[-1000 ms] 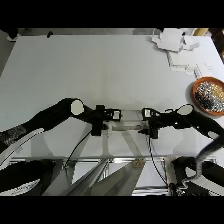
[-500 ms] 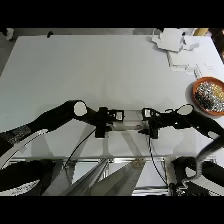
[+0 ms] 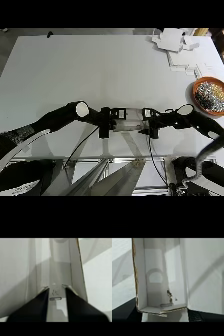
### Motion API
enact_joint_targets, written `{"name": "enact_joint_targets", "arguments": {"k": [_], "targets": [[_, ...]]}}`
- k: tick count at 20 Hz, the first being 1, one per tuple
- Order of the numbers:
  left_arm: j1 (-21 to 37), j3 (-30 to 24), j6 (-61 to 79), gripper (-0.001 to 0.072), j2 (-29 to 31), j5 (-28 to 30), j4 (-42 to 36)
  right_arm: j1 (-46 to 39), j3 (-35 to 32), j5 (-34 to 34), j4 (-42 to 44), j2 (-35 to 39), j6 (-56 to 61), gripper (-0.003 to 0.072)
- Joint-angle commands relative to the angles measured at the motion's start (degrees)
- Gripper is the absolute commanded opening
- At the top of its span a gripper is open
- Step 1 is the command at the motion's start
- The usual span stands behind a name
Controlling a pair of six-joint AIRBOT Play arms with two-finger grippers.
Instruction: Fold the box and place the chain.
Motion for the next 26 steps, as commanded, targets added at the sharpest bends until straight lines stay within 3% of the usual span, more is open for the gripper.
{"name": "enact_joint_targets", "arguments": {"k": [1, 2, 5, 9, 11, 13, 20, 21, 22, 26], "targets": [[-0.5, 0.0, 0.0, 0.0379, -0.2, 0.4, -1.5, 0.0, 0.0, 0.0, 0.0, 0.0, 0.1, 0.0355], [-0.5, 0.0, 0.0, 0.0441, -0.2, 0.4, -1.5, 0.0, 0.0, 0.0, 0.0, 0.0, 0.1, 0.0355], [-0.5, 0.0, -0.2, 0.0515, -0.2, 0.4, -1.5, 0.0, 0.0, 0.0, 0.0, 0.0, 0.1, 0.0355], [-0.2, 0.0, -2.0, 0.051, 1.0, -0.8, -1.1, 0.0, 0.0, 0.0, 0.0, 0.0, 0.1, 0.0355], [0.8, 0.0, -8.0, 0.0432, 3.6, -2.2, 0.9, 0.0, 0.0, 0.0, 0.0, 0.0, 0.1, 0.0355], [2.5, 0.0, -16.7, 0.0203, 7.4, -5.3, 5.0, 0.0, 0.0, 0.0, 0.0, 0.0, 0.1, 0.0355], [12.3, 0.0, -59.6, 0.013, 19.1, -15.3, 18.5, 0.0, 0.0, 0.0, 0.0, 0.0, 0.1, 0.0355], [13.8, -0.1, -63.2, 0.0126, 19.5, -15.3, 18.8, 0.0, 0.0, 0.0, 0.0, 0.0, 0.1, 0.0355], [15.1, -0.3, -65.7, 0.0001, 19.5, -15.3, 18.8, 0.0, 0.0, 0.0, 0.0, 0.0, 0.1, 0.0355], [16.2, -4.7, -69.4, 0.0004, 17.6, -8.5, 16.3, 0.0, 0.0, 0.0, 0.0, 0.0, 0.1, 0.0355]]}}
